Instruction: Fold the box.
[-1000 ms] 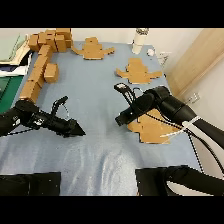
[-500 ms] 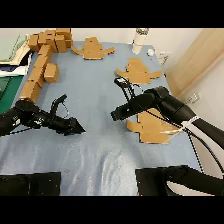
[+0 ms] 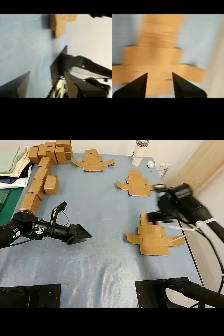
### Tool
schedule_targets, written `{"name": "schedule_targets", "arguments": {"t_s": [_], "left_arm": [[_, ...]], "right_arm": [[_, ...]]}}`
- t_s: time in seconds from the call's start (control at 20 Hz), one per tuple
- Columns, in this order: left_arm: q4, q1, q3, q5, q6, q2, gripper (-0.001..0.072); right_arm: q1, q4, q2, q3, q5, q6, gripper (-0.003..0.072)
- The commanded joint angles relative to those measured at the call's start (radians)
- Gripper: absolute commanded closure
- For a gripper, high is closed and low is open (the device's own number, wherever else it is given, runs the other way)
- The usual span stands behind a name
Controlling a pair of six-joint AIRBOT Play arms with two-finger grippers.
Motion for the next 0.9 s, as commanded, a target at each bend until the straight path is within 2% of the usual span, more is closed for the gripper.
{"name": "schedule_targets", "arguments": {"t_s": [0.0,0.05,0.15,0.25,0.5,0.7,0.75,0.8,0.85], "left_arm": [[-0.153,0.000,0.000,-0.075,0.062,0.000,0.0010],[-0.161,0.000,0.000,-0.092,0.061,0.000,0.0009],[-0.180,0.000,0.000,-0.129,0.062,0.000,0.0009],[-0.187,-0.001,0.000,-0.140,0.061,0.000,0.0010],[-0.185,-0.029,0.000,-0.140,0.058,0.000,0.0010],[-0.185,-0.044,0.000,-0.145,0.059,0.000,0.0010],[-0.185,-0.043,0.000,-0.155,0.059,0.000,0.0009],[-0.185,-0.043,0.000,-0.164,0.059,0.000,0.0010],[-0.185,-0.043,0.000,-0.171,0.059,0.000,0.0010]], "right_arm": [[-0.336,-0.007,-0.006,-0.027,-0.039,-0.068,0.0166],[-0.422,0.087,-0.015,-0.030,-0.016,-0.132,0.0110],[-0.565,0.266,-0.045,-0.030,0.009,-0.293,0.0105],[-0.654,0.367,-0.089,-0.030,0.005,-0.390,0.0104],[-0.708,0.310,-0.151,-0.030,-0.017,-0.433,0.0105],[-0.708,0.343,-0.178,-0.032,-0.032,-0.530,0.0110],[-0.708,0.376,-0.195,-0.032,-0.049,-0.565,0.0137],[-0.708,0.420,-0.209,-0.033,-0.062,-0.601,0.0233],[-0.706,0.494,-0.217,-0.034,-0.072,-0.653,0.0296]]}}
